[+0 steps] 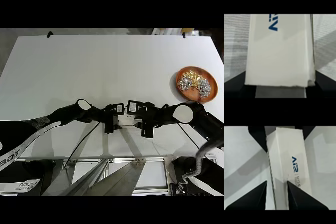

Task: Fold the box and place the chain.

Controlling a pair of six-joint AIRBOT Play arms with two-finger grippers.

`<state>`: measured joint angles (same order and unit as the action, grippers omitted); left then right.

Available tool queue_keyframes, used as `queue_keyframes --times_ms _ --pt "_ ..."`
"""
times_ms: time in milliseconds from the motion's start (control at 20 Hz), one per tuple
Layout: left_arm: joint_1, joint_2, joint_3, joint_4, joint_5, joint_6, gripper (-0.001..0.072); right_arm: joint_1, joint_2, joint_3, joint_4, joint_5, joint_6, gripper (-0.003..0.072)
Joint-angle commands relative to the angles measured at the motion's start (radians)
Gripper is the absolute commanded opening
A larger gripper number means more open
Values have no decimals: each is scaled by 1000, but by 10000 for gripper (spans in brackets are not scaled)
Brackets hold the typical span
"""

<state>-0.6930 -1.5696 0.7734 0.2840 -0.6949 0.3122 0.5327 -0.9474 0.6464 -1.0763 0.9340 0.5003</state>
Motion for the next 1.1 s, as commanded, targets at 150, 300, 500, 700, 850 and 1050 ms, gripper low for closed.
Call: queue_keyframes --times_ms 150,300,500,700,850,1050 --pt "0 0 0 0 2 2 277 -1 -23 0 -2 -54 -11 278" --pt "0 0 0 0 2 2 277 -1 -50 0 -39 -58 -11 276" --pt "0 0 0 0 2 2 277 -1 -45 0 -71 -77 -1 169" --pt "0 0 0 0 2 2 277 -1 -19 0 -71 -98 0 165" --pt "0 0 0 1 2 2 277 -1 -16 0 -71 -109 0 159" --pt "0 0 0 0 3 2 277 -1 -8 0 -70 -113 0 159"
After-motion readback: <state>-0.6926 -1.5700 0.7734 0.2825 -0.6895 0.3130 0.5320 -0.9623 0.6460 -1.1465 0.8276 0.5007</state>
